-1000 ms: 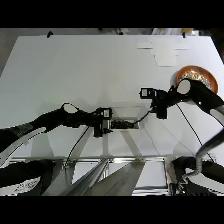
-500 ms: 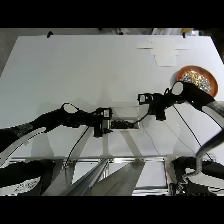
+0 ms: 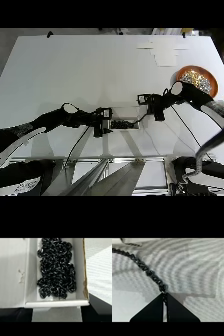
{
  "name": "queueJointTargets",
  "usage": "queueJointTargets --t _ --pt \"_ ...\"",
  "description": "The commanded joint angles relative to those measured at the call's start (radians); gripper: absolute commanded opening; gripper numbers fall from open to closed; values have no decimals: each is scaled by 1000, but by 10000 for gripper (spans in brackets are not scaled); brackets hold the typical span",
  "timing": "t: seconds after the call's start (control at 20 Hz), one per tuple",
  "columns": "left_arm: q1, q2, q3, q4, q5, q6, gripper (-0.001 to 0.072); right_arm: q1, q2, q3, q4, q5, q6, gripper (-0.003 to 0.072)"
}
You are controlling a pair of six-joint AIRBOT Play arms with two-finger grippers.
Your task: Fold the box and place the chain.
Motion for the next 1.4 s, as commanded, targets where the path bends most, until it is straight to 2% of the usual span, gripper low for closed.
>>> queueJointTargets --t 0.0,0.15,0.25,0.55,0.65,0.8,0.95,1.1,1.2,1.35 --pt "0 0 0 0 0 0 171 0 42 0 -2 62 12 18" --pt "0 0 0 0 0 0 171 0 154 0 3 95 80 18" --pt "0 0 0 0 0 0 171 0 238 0 46 156 92 18" --pt "0 0 0 0 0 0 171 3 461 -1 458 335 102 17" --pt "0 0 0 0 0 0 171 39 508 -1 488 344 103 17" --pt "0 0 0 0 0 0 171 141 525 -1 485 293 114 17" --pt "0 0 0 0 0 0 171 251 521 -16 473 72 235 18" --pt "0 0 0 0 0 0 171 281 510 -55 421 -133 361 18" --pt "0 0 0 0 0 0 171 281 468 -61 384 -137 402 18" --pt "0 0 0 0 0 0 171 281 381 -61 381 -80 401 20"
